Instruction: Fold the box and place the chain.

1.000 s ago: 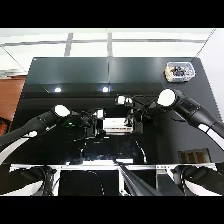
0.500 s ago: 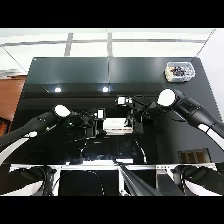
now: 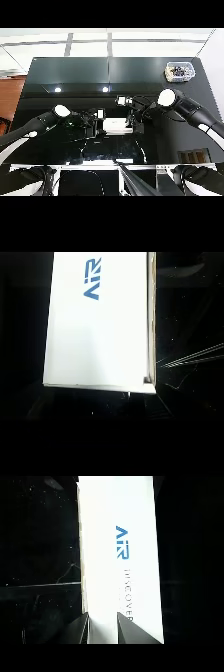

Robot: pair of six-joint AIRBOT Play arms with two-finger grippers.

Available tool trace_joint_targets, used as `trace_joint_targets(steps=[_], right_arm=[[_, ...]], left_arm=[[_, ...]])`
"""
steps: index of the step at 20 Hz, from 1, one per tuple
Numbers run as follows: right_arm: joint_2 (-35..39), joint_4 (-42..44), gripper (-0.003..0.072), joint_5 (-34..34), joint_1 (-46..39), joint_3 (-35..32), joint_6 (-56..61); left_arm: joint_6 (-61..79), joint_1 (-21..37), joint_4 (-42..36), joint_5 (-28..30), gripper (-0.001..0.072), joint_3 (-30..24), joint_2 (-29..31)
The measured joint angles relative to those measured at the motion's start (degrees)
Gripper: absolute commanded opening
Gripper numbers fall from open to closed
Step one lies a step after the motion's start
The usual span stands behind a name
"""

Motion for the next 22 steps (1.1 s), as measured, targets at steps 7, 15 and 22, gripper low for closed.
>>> trace_joint_targets(steps=[7,15,22], right_arm=[[-0.22,0.20,0.0221,-0.59,0.44,-0.11,0.42],[-0.83,-1.22,0.0221,-0.35,1.33,-0.76,2.36],[2.43,-1.70,0.0011,10.91,-4.39,1.60,23.12]], left_arm=[[0.00,0.00,-0.02,0.00,0.0280,-0.02,0.00],[0.02,0.00,0.00,0.02,0.0281,-0.02,0.00],[0.02,0.00,0.00,0.02,0.0280,-0.02,0.00]])
